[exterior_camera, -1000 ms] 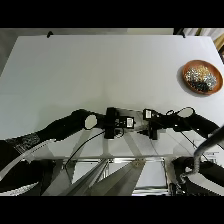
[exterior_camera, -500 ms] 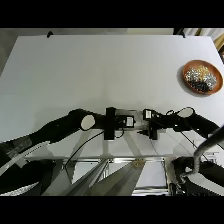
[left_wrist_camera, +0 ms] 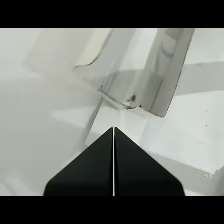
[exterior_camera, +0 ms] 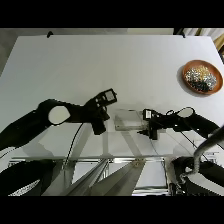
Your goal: Fold the box and place the chain.
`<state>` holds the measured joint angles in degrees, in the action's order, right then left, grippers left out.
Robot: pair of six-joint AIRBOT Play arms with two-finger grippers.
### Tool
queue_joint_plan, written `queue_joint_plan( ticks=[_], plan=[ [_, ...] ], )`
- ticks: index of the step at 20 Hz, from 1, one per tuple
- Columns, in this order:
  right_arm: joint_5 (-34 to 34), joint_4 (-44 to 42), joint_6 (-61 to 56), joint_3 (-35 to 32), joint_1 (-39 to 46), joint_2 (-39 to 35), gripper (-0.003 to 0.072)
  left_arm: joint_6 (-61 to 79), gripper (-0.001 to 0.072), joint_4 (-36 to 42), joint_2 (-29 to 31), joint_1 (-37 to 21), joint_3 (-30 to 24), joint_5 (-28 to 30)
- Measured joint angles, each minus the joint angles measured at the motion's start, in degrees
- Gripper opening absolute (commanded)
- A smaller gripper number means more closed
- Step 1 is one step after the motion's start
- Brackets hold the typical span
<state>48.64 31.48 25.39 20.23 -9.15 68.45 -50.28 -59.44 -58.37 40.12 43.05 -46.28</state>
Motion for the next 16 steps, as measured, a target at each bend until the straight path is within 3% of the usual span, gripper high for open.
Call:
queue_joint_plan(
  ticks=[6,11,16],
  plan=[
    [0.0,-0.02,0.0,0.0,0.0,0.0,0.0343,-8.24,0.0006,7.45,1.51,-8.55,-8.96,0.28],
    [0.0,-0.02,0.0,0.0,0.0,0.0,0.0343,-9.94,0.0007,16.37,-7.5,-10.27,-13.22,3.23],
    [0.0,-0.02,0.0,0.0,0.0,0.0,0.0343,-9.46,0.0012,22.67,-13.38,-7.91,-14.08,6.78]
  ],
)
